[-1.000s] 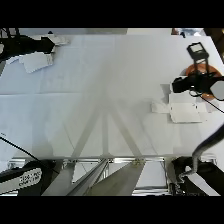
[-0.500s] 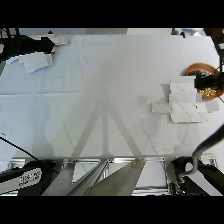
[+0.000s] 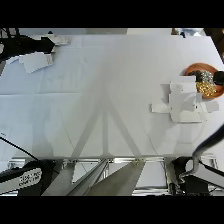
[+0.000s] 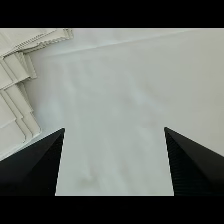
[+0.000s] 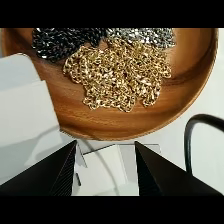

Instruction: Fold the box and place the chain.

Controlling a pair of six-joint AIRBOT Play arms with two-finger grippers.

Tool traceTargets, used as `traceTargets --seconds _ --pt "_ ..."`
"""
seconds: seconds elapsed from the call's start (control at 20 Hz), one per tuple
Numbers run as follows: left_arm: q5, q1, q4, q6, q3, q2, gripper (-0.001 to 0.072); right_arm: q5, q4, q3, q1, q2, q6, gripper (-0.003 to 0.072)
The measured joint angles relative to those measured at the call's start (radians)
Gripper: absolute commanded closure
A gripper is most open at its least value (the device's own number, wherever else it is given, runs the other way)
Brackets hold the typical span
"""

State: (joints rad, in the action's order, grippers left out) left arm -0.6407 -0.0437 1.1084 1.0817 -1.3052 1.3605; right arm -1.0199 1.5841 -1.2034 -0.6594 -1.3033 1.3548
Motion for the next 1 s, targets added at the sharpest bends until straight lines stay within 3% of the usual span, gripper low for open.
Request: traceTargets --seconds 0.4,0.85,1.0 --pt "0.0 0.0 0.0 0.0 0.0 0.0 0.0014 -0.192 -0.044 -0.21 -0.187 -0.297 -0.153 0.029" --pt "0.0 0.0 0.0 0.0 0.0 0.0 0.0014 -0.325 -0.124 -0.239 -0.299 -0.432 -0.336 0.0293" --pt "0.0 0.0 0.0 0.0 0.0 0.0 0.0014 -0.353 -0.167 -0.24 -0.303 -0.462 -0.379 0.0362"
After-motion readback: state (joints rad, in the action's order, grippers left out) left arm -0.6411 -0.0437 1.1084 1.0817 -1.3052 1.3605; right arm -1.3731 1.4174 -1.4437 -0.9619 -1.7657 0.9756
